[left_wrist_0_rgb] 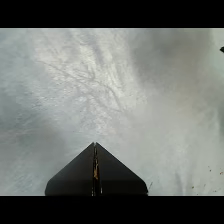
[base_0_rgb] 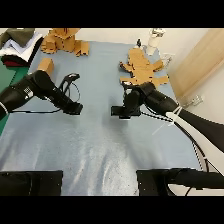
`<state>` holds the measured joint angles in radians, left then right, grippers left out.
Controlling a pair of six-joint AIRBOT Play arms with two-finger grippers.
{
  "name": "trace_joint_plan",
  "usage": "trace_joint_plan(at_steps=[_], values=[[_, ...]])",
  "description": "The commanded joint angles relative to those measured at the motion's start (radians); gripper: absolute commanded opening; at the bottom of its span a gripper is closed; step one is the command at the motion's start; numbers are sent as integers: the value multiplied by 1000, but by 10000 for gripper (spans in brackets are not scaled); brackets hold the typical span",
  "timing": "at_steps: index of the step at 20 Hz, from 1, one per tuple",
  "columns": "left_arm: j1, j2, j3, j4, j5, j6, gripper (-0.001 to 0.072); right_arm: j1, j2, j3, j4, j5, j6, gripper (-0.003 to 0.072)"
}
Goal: Fold the box.
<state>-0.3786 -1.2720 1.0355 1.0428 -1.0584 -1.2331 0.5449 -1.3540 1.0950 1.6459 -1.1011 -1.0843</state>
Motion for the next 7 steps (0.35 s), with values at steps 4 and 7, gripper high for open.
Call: trace_joint_plan(at_steps=[4, 7], values=[[-39, 0, -21, -3, 31, -23, 16, -2, -41, 29, 41, -11, -24, 4], [-39, 0, -21, -3, 30, -23, 16, -2, -41, 29, 38, -11, -24, 4]])
